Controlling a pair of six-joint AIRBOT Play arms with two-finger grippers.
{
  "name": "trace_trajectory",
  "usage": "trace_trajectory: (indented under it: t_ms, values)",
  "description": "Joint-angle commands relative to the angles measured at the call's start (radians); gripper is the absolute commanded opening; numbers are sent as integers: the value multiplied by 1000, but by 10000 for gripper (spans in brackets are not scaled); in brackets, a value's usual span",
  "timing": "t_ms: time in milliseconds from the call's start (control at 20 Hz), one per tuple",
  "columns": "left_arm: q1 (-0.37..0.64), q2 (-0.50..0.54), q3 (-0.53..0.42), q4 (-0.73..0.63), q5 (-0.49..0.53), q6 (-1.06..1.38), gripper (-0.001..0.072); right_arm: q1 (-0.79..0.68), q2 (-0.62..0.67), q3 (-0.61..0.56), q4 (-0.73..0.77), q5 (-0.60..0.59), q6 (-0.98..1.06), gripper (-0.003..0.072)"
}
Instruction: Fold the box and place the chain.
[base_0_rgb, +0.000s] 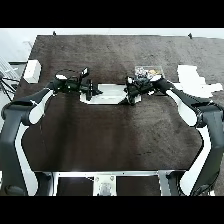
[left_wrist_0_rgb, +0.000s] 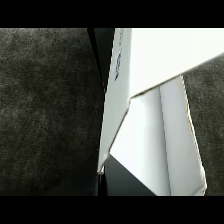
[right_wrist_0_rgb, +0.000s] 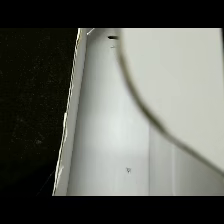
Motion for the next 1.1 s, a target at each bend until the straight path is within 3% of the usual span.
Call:
trace_trajectory:
  t_ms: [0, 150, 200, 250, 300, 750, 1000, 1050]
  values:
    - [0, 2, 0, -4, 0, 0, 22, 0, -1, 0, 0, 0, 0, 581]
    - [1, 2, 0, -4, -2, 0, 23, 0, -1, 0, 0, 0, 0, 581]
    - [1, 3, 0, -4, -3, 0, 85, 0, -1, 0, 0, 0, 0, 582]
    - [1, 3, 0, -8, -3, -1, 305, 0, -1, 0, 0, 0, 1, 582]
    - [1, 3, 0, -11, -7, 0, 355, 0, -1, 0, 0, 0, 1, 582]
    - [77, 50, 3, -19, -78, -56, 357, 0, -1, 0, 0, 0, 0, 581]
    - [154, 100, 5, -137, -257, -61, 356, 0, -1, 0, 0, 1, 0, 581]
    - [170, 116, 5, -150, -293, -61, 305, 0, -1, 0, 0, 1, 0, 582]
